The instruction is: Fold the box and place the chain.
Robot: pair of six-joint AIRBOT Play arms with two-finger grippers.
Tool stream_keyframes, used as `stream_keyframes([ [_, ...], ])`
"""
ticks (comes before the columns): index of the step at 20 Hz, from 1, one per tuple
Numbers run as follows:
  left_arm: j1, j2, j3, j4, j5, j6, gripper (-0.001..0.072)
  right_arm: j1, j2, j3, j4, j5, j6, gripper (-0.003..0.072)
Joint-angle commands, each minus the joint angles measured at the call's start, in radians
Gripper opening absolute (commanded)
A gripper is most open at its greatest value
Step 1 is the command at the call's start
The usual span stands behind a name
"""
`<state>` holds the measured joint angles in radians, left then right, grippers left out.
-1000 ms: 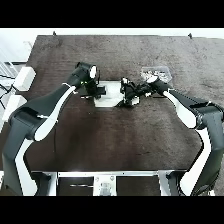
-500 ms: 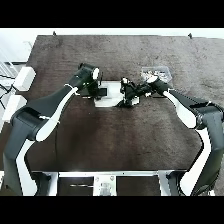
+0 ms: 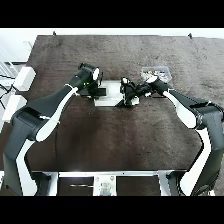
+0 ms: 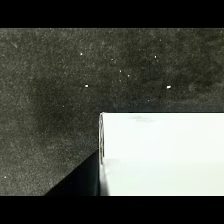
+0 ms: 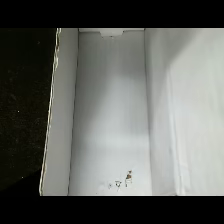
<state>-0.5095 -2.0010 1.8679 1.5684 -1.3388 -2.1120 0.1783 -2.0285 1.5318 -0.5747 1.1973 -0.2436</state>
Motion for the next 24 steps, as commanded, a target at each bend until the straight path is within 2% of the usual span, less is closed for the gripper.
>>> stream_keyframes([
  [1,0.001,0.0,0.001,0.008,0.004,0.004,0.0021,-0.001,0.0,0.0,-0.001,0.001,0.0,0.0585],
  [5,0.001,0.0,0.001,0.007,0.003,0.004,0.0022,-0.001,0.0,0.0,-0.001,0.001,0.0,0.0586],
  [6,0.001,0.0,0.001,0.004,0.004,0.019,0.0075,-0.001,0.0,0.0,-0.001,0.001,0.0,0.0586],
  [7,0.001,0.001,0.001,-0.014,0.016,0.041,0.028,-0.001,0.0,0.0,-0.001,0.001,0.0,0.0585],
  [8,0.002,0.002,0.001,-0.027,0.021,0.062,0.0316,-0.001,0.0,0.0,-0.001,0.001,0.0,0.0586],
  [12,0.002,0.025,0.003,-0.027,0.01,0.075,0.032,-0.001,0.0,0.0,-0.001,0.001,0.0,0.0585],
  [13,0.002,0.032,0.003,-0.028,0.004,0.08,0.0421,-0.001,0.0,0.0,-0.001,0.001,0.0,0.0586],
  [18,0.002,0.075,0.003,-0.018,-0.065,0.105,0.0429,-0.001,0.0,0.0,-0.001,0.001,0.0,0.0586],
  [24,0.002,0.195,-0.001,-0.001,-0.097,0.208,0.0428,-0.001,0.0,0.0,-0.001,0.001,0.0,0.0586],
])
